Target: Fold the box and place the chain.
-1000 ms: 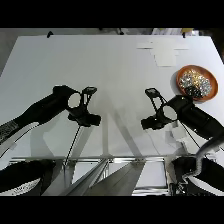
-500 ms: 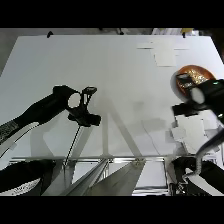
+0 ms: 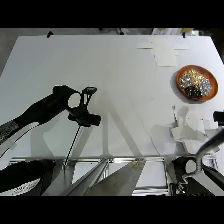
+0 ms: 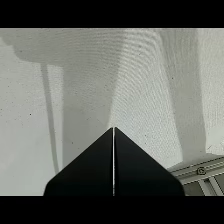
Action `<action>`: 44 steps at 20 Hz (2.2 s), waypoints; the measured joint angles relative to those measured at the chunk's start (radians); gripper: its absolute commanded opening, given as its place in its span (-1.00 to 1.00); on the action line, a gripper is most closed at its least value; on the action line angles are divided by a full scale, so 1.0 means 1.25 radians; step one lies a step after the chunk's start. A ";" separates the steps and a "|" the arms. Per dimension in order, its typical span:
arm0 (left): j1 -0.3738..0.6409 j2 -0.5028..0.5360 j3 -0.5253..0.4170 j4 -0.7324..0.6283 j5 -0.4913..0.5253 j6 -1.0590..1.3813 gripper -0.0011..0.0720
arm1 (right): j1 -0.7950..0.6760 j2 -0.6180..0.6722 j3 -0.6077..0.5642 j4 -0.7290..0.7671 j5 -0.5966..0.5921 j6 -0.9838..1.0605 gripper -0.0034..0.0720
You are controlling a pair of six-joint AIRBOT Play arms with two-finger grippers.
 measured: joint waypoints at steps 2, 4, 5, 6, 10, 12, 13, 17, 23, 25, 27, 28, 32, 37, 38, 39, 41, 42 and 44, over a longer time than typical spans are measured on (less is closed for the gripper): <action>0.000 0.000 0.000 0.000 0.000 0.000 -0.94 | -0.022 -0.023 0.000 -0.003 -0.013 -0.017 0.49; 0.000 0.000 0.000 0.000 0.000 0.000 -0.94 | -0.034 -0.049 0.000 -0.010 -0.027 -0.031 0.47; 0.000 0.000 0.000 0.000 0.000 0.000 -0.94 | -0.037 -0.066 0.000 -0.011 -0.031 -0.036 0.46; 0.000 0.000 0.000 0.000 0.000 0.000 -0.94 | -0.040 -0.083 0.000 -0.013 -0.031 -0.040 0.38; 0.000 0.000 0.000 0.000 0.000 0.000 -0.94 | -0.045 -0.165 0.001 -0.016 -0.032 -0.049 -0.74; 0.000 0.000 0.000 0.000 0.000 0.000 -0.94 | -0.046 -0.202 0.001 -0.012 -0.018 -0.037 -0.87; 0.000 0.000 0.000 0.000 0.000 0.000 -0.94 | -0.046 -0.215 0.001 -0.004 -0.006 -0.031 -0.87; 0.000 0.000 0.000 0.000 0.000 0.000 -0.94 | -0.019 -0.219 0.001 0.068 0.041 -0.035 -0.87; 0.000 0.000 0.000 0.000 0.000 0.000 -0.94 | 0.146 -0.095 -0.020 0.217 0.034 -0.059 -0.87; 0.000 0.000 0.000 0.000 0.000 0.000 -0.94 | 0.208 -0.022 -0.060 0.298 -0.013 -0.060 -0.87; 0.000 0.000 0.000 0.000 0.000 0.000 -0.94 | 0.271 0.059 -0.118 0.380 -0.072 -0.057 -0.87; 0.000 0.000 0.000 0.000 0.000 0.000 -0.94 | 0.305 0.103 -0.152 0.415 -0.104 -0.045 -0.87; 0.001 0.000 0.000 0.041 0.045 0.002 -0.92 | 0.438 0.227 -0.251 0.496 -0.212 0.021 -0.87; 0.013 -0.001 -0.002 0.084 0.073 0.161 0.18 | 0.561 0.271 -0.287 0.528 -0.278 0.076 -0.87; 0.027 -0.001 -0.003 0.069 0.086 0.212 0.18 | 0.578 0.274 -0.290 0.531 -0.284 0.087 -0.87; 0.045 -0.001 -0.003 0.028 0.101 0.269 0.18 | 0.593 0.276 -0.291 0.534 -0.290 0.092 -0.87; 0.098 -0.002 -0.003 -0.128 0.136 0.417 0.21 | 0.616 0.279 -0.294 0.537 -0.297 0.099 -0.87; 0.129 -0.006 -0.003 -0.229 0.147 0.504 0.45 | 0.625 0.280 -0.294 0.539 -0.299 0.104 -0.87; 0.181 -0.021 -0.003 -0.414 0.148 0.663 0.61 | 0.636 0.281 -0.295 0.541 -0.302 0.107 -0.87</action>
